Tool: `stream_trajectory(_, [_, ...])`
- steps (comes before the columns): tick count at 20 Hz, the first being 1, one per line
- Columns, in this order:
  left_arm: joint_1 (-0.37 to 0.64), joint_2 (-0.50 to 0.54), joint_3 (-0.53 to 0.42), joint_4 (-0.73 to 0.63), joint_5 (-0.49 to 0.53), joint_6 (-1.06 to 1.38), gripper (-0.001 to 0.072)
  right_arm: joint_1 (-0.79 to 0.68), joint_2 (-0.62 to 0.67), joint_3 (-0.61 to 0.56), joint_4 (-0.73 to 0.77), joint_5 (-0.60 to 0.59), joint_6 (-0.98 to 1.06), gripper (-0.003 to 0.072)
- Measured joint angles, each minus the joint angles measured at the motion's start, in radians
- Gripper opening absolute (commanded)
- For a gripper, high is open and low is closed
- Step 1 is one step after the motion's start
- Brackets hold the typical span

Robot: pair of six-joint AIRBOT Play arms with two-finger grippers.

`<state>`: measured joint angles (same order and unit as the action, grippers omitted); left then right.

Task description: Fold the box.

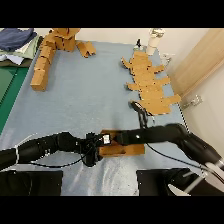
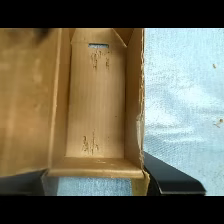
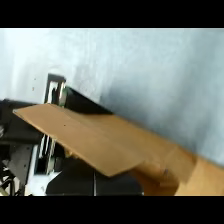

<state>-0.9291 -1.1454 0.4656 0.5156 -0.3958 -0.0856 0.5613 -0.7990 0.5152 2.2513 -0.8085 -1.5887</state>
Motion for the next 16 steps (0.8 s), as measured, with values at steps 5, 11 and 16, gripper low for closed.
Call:
stream_trajectory(5, [0.000, 0.000, 0.000, 0.000, 0.000, 0.000, 0.0446, 0.000, -0.241, 0.093, -0.019, 0.040, -0.115, 0.0000])
stream_trajectory(11, [0.000, 0.000, 0.000, 0.000, 0.000, 0.000, 0.0446, 0.001, -0.336, 0.105, -0.047, 0.052, -0.172, -0.0001])
stream_trajectory(16, [0.000, 0.000, 0.000, 0.000, 0.000, 0.000, 0.0446, 0.001, -0.355, 0.098, -0.055, 0.060, -0.200, 0.0000])
